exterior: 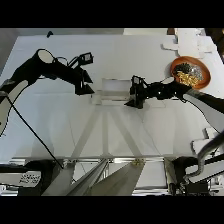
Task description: Fold the box and place the chain.
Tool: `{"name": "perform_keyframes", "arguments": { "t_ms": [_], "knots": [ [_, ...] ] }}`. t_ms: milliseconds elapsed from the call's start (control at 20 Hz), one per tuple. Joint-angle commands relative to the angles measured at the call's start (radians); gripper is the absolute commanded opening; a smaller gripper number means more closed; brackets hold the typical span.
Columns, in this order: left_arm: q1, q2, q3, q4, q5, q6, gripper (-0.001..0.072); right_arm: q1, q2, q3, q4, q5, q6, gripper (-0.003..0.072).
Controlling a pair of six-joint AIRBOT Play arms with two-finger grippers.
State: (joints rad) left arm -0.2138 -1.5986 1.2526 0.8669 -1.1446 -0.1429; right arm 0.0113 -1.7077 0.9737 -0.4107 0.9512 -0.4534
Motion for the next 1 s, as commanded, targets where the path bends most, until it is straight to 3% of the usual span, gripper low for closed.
{"name": "perform_keyframes", "arguments": {
  "t_ms": [0,350,600,650,750,950],
  "knots": [
    [-0.020,-0.002,-0.094,0.008,0.121,0.167,0.0637,0.000,0.000,0.001,0.000,0.000,0.000,0.0566],
    [-0.064,-0.014,-0.148,-0.029,0.271,0.304,0.0633,0.000,0.000,0.001,0.000,0.000,0.000,0.0566],
    [-0.095,-0.034,-0.148,-0.074,0.257,0.394,0.0625,0.000,0.000,0.001,0.000,0.000,0.000,0.0566],
    [-0.098,-0.033,-0.148,-0.074,0.258,0.409,0.0604,0.000,0.000,0.001,0.000,0.000,0.000,0.0566],
    [-0.098,-0.033,-0.148,-0.074,0.257,0.409,0.0408,0.000,0.000,0.001,0.000,0.000,0.000,0.0566],
    [-0.098,-0.034,-0.148,-0.073,0.243,0.409,0.0392,0.000,0.000,0.001,0.000,0.000,0.000,0.0566]
  ]
}}
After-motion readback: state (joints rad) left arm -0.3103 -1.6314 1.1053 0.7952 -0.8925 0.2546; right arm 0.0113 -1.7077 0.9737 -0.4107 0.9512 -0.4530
